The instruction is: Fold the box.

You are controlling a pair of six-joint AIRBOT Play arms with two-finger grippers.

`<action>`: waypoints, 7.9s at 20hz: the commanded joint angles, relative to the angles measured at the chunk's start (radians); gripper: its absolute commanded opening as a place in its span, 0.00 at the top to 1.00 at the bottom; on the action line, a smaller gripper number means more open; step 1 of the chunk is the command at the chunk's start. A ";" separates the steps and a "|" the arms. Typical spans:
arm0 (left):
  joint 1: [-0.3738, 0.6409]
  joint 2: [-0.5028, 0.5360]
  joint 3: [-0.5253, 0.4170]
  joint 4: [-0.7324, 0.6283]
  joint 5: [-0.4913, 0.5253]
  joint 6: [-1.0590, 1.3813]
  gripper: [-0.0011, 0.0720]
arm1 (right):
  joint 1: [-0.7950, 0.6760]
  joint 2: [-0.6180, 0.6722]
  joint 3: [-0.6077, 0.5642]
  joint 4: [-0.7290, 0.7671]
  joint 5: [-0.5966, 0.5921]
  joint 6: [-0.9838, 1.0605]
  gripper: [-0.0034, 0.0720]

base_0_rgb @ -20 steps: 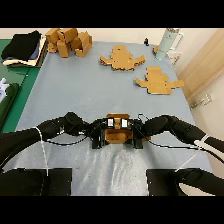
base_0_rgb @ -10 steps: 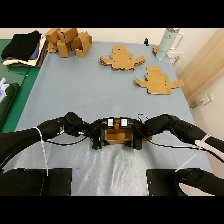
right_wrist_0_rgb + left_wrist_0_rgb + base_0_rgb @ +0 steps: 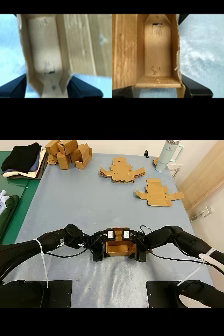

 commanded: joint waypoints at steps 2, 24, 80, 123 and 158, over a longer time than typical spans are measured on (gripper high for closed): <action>0.000 0.001 0.000 0.002 -0.005 0.000 0.39 | -0.003 0.064 0.000 -0.079 -0.024 0.098 0.00; 0.000 0.001 0.000 0.002 -0.008 -0.001 0.39 | 0.001 0.298 0.000 0.182 -0.086 1.356 0.03; -0.016 0.013 0.011 0.241 -0.023 -0.214 0.39 | 0.119 0.166 0.196 -0.349 -0.150 1.293 0.95; -0.016 0.012 0.011 0.241 -0.023 -0.214 0.39 | 0.150 0.045 -0.017 -0.134 0.105 0.306 0.73; -0.016 0.013 0.011 0.241 -0.023 -0.214 0.39 | -0.197 0.127 -0.008 0.167 -0.078 1.080 0.50</action>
